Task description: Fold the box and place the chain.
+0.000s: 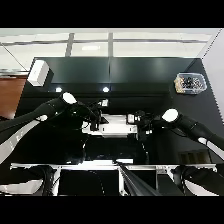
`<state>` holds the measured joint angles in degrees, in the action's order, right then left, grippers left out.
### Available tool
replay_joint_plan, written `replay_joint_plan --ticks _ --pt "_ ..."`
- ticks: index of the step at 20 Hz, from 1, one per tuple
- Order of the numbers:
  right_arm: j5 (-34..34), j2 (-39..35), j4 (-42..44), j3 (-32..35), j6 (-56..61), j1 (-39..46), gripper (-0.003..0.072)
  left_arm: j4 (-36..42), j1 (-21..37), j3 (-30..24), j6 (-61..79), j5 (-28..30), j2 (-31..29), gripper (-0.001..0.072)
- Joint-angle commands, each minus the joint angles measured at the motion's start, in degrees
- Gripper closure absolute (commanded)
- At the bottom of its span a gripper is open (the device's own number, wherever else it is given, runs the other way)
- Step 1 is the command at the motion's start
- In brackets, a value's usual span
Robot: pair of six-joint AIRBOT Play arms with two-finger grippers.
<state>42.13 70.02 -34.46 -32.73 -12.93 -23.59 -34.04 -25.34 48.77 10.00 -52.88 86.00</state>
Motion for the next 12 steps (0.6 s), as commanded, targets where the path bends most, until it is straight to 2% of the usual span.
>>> replay_joint_plan --ticks 1,12 --pt "0.8 0.2 0.0 0.2 -0.2 0.8 -0.0023 0.0 0.0 0.0 0.0 0.0 0.0 0.0682" --pt "0.5 2.5 0.1 0.4 -0.2 0.7 -0.0023 0.0 0.0 0.0 0.0 0.0 0.0 0.0682"
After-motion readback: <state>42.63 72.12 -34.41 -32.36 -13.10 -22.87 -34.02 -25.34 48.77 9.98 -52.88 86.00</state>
